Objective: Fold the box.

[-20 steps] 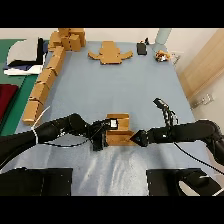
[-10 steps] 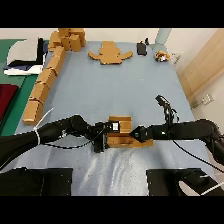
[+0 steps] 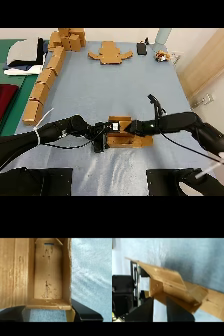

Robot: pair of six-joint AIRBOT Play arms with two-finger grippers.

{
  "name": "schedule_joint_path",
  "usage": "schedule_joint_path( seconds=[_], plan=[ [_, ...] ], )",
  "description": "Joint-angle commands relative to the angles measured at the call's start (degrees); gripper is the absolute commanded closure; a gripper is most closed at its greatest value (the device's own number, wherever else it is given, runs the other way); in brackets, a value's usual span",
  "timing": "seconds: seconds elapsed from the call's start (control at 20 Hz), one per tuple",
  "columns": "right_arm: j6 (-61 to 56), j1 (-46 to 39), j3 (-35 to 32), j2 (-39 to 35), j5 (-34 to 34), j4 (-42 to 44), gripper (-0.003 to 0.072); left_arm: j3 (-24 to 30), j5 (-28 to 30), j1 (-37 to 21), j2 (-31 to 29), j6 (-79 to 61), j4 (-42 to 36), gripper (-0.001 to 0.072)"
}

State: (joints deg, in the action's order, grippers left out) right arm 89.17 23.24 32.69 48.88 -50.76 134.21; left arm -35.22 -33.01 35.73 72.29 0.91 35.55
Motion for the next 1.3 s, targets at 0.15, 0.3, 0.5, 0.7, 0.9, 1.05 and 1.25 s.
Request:
schedule_joint_path(
  seconds=[0.15, 0.3, 0.5, 0.7, 0.9, 1.05, 1.25],
  plan=[
    [3.5, 1.4, 9.0, 15.2, 2.8, -4.1, 0.0462, 0.0, 0.0, 0.0, 0.0, 0.0, 0.0, 0.0256],
    [5.7, 1.4, 9.3, 20.8, 4.6, -6.6, 0.0463, 0.0, 0.0, 0.0, 0.0, 0.0, 0.0, 0.0255],
    [10.2, 1.4, 9.3, 25.8, 4.9, -7.0, 0.0463, 0.0, 0.0, 0.0, 0.0, 0.0, 0.0, 0.0256],
    [12.6, 1.4, 9.3, 26.3, 4.9, -7.0, 0.0463, 0.0, 0.0, 0.0, 0.0, 0.0, 0.0, 0.0256],
    [13.6, 1.4, 9.6, 26.0, 4.7, -6.9, 0.0463, 0.0, 0.0, 0.0, 0.0, 0.0, 0.0, 0.0256],
    [13.6, 1.4, 9.9, 23.2, 4.4, -7.6, 0.0466, 0.0, -0.1, 0.0, 0.0, 0.0, 0.0, 0.0255],
    [13.5, 1.4, 12.1, 15.3, -0.5, -13.7, 0.0466, 0.0, -0.1, 0.0, 0.0, 0.0, 0.0, 0.0256]
  ],
)
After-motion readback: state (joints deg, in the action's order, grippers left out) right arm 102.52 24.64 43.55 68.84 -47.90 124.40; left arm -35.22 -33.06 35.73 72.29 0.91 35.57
